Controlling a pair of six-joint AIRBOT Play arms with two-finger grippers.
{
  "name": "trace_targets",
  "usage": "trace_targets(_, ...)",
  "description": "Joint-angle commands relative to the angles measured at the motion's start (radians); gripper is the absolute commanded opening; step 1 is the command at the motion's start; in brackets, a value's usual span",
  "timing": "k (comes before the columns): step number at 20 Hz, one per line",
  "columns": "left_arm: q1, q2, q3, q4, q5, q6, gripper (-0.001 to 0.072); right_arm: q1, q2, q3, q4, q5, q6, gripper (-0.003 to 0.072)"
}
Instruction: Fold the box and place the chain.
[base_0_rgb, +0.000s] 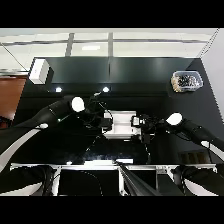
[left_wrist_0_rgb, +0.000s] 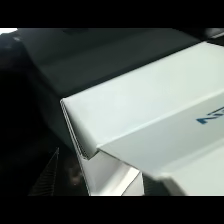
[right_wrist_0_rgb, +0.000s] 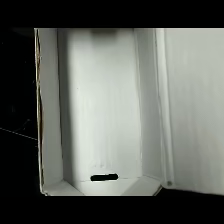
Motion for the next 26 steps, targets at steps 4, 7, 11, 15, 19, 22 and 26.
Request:
trace_targets(4,-0.089,-0.002,0.069,0.253,-0.017,-0.295,0.0563,0.000,0.000,0.000,0.000,0.000,0.000,0.0210)
trace_targets(7,-0.144,-0.017,0.100,0.369,-0.074,-0.405,0.0551,0.000,0.000,0.000,0.000,0.000,0.000,0.0210)
trace_targets(11,-0.197,-0.040,0.108,0.434,-0.096,-0.531,0.0388,0.000,0.000,0.000,0.000,0.000,0.000,0.0210)
trace_targets(15,-0.213,-0.043,0.119,0.408,-0.074,-0.531,0.0275,0.000,0.000,0.000,0.000,0.000,0.000,0.0210)
trace_targets(19,-0.214,-0.064,0.122,0.407,-0.082,-0.544,0.0299,0.000,0.000,0.000,0.000,0.000,0.000,0.0210)
trace_targets(22,-0.214,-0.074,0.122,0.412,-0.074,-0.575,0.0291,0.000,0.000,0.000,0.000,0.000,0.000,0.0210)
trace_targets(26,-0.216,-0.117,0.149,0.411,-0.083,-0.580,0.0289,0.000,0.000,0.000,0.000,0.000,0.000,0.0210)
